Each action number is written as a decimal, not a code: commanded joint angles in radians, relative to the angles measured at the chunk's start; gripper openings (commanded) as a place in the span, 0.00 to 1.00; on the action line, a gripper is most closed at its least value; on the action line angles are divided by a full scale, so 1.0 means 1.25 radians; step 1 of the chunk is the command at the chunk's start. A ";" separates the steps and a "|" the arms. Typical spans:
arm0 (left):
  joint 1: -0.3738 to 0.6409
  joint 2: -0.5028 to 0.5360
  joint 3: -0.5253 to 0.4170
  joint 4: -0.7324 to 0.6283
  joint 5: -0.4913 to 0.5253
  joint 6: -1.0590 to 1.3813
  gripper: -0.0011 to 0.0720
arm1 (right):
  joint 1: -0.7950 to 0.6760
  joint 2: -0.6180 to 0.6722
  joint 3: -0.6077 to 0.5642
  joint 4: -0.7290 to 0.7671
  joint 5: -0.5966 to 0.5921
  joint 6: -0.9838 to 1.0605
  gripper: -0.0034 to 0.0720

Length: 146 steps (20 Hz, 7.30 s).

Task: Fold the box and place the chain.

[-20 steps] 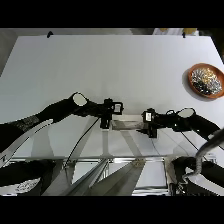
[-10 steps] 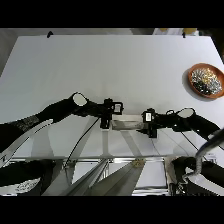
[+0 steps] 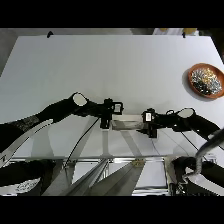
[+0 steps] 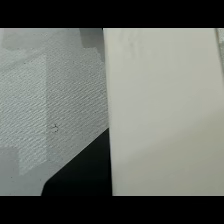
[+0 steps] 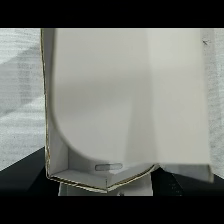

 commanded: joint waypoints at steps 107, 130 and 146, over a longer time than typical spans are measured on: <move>-0.039 0.170 -0.143 0.377 0.128 -0.451 0.55 | 0.000 0.000 0.000 0.000 0.000 0.000 0.44; -0.070 0.145 -0.143 0.261 0.056 -0.230 0.35 | 0.000 0.000 0.000 0.000 0.000 0.000 0.44; -0.072 0.137 -0.142 0.083 0.141 -0.153 0.35 | 0.000 0.000 0.000 0.000 0.000 0.000 0.44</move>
